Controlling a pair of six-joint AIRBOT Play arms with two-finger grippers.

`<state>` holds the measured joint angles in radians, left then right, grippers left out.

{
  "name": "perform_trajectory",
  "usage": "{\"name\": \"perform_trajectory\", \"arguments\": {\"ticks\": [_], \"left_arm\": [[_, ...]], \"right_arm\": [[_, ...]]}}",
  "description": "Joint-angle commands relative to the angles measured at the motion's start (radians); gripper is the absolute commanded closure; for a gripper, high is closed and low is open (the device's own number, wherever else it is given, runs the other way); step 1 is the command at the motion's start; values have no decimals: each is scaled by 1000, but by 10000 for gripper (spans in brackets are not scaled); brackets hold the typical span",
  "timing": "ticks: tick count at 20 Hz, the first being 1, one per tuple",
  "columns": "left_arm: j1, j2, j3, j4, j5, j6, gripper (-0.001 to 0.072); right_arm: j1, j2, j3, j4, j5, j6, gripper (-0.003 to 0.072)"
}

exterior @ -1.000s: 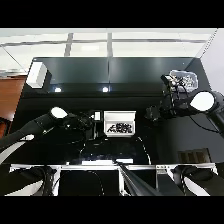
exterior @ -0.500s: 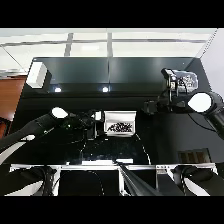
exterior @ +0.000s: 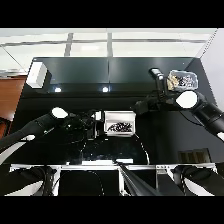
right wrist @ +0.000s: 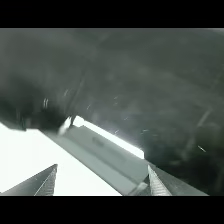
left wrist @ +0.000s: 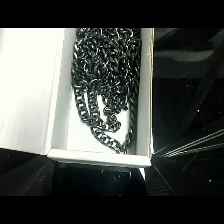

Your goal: Fold the box and place the chain.

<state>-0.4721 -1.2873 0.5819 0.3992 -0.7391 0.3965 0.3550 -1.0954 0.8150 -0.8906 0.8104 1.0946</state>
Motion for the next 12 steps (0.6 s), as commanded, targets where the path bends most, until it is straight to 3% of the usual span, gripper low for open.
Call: {"name": "perform_trajectory", "arguments": {"ticks": [1,4,9,12], "left_arm": [[-1,-1,1,1,1,-1,377],[-1,-1,1,1,1,-1,377],[-1,-1,1,1,1,-1,377],[-1,-1,1,1,1,-1,377]], "right_arm": [[26,-22,48,19,157,-380,57],[48,-24,63,15,286,-595,58],[105,-27,-3,3,140,-677,96],[134,-27,-18,-1,112,-698,96]]}}
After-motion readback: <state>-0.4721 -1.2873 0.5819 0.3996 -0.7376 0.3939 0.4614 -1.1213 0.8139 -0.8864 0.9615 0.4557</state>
